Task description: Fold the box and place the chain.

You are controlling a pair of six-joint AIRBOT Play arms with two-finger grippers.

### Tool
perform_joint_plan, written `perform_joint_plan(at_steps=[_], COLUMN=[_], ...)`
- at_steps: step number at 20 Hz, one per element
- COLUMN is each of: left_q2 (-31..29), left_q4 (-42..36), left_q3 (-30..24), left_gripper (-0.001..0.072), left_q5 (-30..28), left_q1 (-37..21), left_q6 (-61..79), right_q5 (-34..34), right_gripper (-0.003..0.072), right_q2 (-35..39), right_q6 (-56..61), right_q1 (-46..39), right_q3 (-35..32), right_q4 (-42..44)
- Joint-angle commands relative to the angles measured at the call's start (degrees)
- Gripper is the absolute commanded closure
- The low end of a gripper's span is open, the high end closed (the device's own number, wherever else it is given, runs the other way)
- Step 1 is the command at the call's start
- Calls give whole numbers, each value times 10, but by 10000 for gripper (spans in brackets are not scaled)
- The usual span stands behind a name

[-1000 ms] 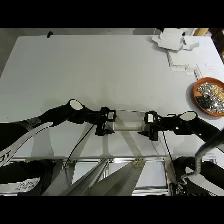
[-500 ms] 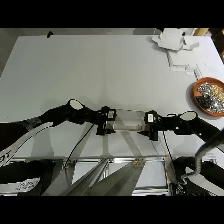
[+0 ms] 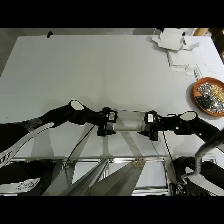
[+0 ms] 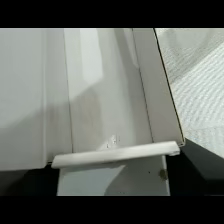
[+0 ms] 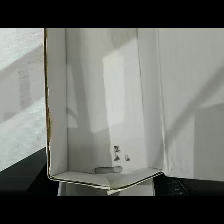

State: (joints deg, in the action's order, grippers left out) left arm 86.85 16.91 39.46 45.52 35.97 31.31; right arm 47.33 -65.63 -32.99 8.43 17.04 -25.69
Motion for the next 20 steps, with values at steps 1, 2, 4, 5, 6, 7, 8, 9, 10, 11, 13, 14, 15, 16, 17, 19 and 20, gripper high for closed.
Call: perform_joint_plan(at_steps=[1, 2, 4, 5, 6, 7, 8, 9, 10, 11, 13, 14, 15, 16, 17, 19, 20], left_q2=[0, 0, 0, 0, 0, 0, 0, 0, 0, 0, 0, 0, 0, 0, 0, 0, 0], left_q4=[5, 5, 5, 5, 5, 5, 6, 6, 6, 6, 6, 6, 6, 6, 6, 6, 6], left_q3=[0, 0, 0, 0, 0, 0, 0, 0, 0, 0, 0, 0, 0, 0, 0, 0, 0], left_gripper=[210, 281, 397, 397, 396, 395, 395, 395, 395, 395, 395, 395, 395, 395, 395, 395, 395], left_q5=[-3, -3, -3, -3, -3, -3, -3, -3, -3, -3, -3, -3, -3, -3, -3, -3, -3], left_q1=[3, 3, 3, 3, 3, 3, 3, 3, 3, 3, 3, 3, 3, 3, 3, 3, 3], left_q6=[0, 0, 0, 0, -1, -1, -1, -1, -1, -1, -1, -1, -1, -1, -1, -1, -1], right_q5=[0, 0, 0, 0, 0, 0, 0, 0, 0, 0, 0, 0, 0, 0, 0, 0, 0], right_gripper=[212, 212, 212, 212, 212, 212, 212, 212, 212, 212, 212, 212, 212, 212, 212, 212, 212], right_q2=[0, 0, 0, 0, 0, 0, 0, 0, 0, 0, 0, 0, 0, 0, 0, 0, 0], right_q6=[1, 1, 1, 1, 1, 1, 1, 1, 1, 1, 1, 1, 1, 1, 1, 1, 1], right_q1=[0, 0, 0, 0, 0, 0, 0, 0, 0, 0, 0, 0, 0, 0, 0, 0, 0], right_q3=[0, 0, 0, 0, 0, 0, 0, 0, 0, 0, 0, 0, 0, 0, 0, 0, 0], right_q4=[0, 0, 0, 0, 0, 0, 0, 0, 0, 0, 0, 0, 0, 0, 0, 0, 0])
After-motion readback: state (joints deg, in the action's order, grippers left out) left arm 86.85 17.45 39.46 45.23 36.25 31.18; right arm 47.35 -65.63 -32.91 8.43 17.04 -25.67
